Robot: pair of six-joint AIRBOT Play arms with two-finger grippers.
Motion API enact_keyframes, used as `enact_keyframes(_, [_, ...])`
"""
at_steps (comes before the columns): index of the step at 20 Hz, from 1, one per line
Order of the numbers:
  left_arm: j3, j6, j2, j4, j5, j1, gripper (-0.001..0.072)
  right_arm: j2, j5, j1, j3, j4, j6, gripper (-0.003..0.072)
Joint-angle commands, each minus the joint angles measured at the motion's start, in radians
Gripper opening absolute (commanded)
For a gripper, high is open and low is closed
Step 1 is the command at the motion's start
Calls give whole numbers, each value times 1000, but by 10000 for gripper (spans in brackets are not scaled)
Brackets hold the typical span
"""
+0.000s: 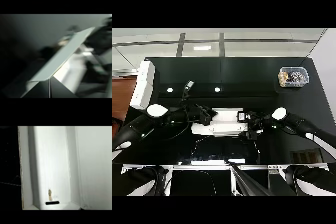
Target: Fold the box and place the chain.
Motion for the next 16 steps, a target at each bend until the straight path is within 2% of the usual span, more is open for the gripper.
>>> enact_keyframes(1, [67, -53, -73, 194, 169, -30, 27, -1, 0, 1, 0, 0, 0, 473])
enact_keyframes(2, [75, -53, -100, 195, 162, -30, 27, -1, 0, 1, 0, 0, 0, 472])
enact_keyframes(5, [108, -53, -198, 245, 41, -30, 27, -1, 0, 1, 0, 0, 0, 472])
enact_keyframes(8, [158, -76, -264, 258, -12, -29, 27, -1, 0, 1, 0, 0, 0, 472])
enact_keyframes(11, [213, -106, -285, 270, -169, -19, 28, -1, 0, 1, 0, 0, 0, 472])
enact_keyframes(14, [256, -107, -290, 307, -337, 36, 25, -1, 0, 1, 0, 0, 0, 472])
enact_keyframes(16, [295, -204, -254, 408, -377, 74, 24, -1, 0, 1, 0, 0, 0, 472])
